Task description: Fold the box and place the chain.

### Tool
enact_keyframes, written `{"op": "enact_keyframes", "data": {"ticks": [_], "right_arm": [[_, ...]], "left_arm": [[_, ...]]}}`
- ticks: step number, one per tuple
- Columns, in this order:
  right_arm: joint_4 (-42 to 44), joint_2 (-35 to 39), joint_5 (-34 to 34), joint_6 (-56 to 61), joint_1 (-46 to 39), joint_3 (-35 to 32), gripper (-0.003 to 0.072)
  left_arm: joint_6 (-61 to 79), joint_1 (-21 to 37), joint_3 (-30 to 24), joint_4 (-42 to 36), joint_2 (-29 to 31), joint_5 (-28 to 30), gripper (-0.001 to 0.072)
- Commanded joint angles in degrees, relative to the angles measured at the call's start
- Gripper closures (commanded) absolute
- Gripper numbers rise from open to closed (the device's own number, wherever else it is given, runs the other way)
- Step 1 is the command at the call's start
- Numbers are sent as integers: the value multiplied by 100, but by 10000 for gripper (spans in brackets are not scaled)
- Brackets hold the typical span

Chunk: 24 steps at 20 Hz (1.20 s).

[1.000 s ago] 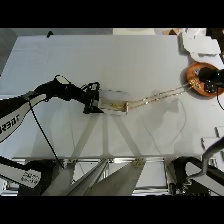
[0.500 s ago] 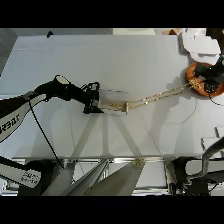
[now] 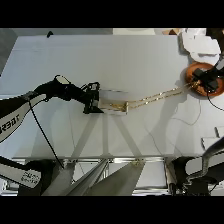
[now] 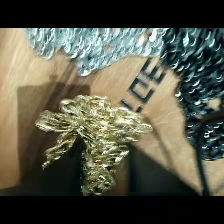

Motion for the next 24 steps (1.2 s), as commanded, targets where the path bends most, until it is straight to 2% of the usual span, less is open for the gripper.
{"op": "enact_keyframes", "data": {"ticks": [1, 5, 10, 16, 19, 24], "right_arm": [[208, -79, 17, -90, 2, 11, 674], [247, 153, 354, -741, 7, 52, 671], [179, 1019, 688, -1307, 7, 52, 674], [160, 2020, 1655, -1989, 50, 50, 675], [79, 2446, 2142, -2321, 304, 46, 675], [74, 3012, 2494, -2319, 1093, 44, 675]], "left_arm": [[0, 0, -2, 0, 0, 0, 432], [0, 0, -2, 0, 0, 2, 432], [0, 0, -2, 0, 0, -2, 432], [0, 0, -2, 0, 0, 0, 432], [0, 0, -2, 0, 0, 0, 432], [0, 0, -2, 0, 0, 0, 432]]}}
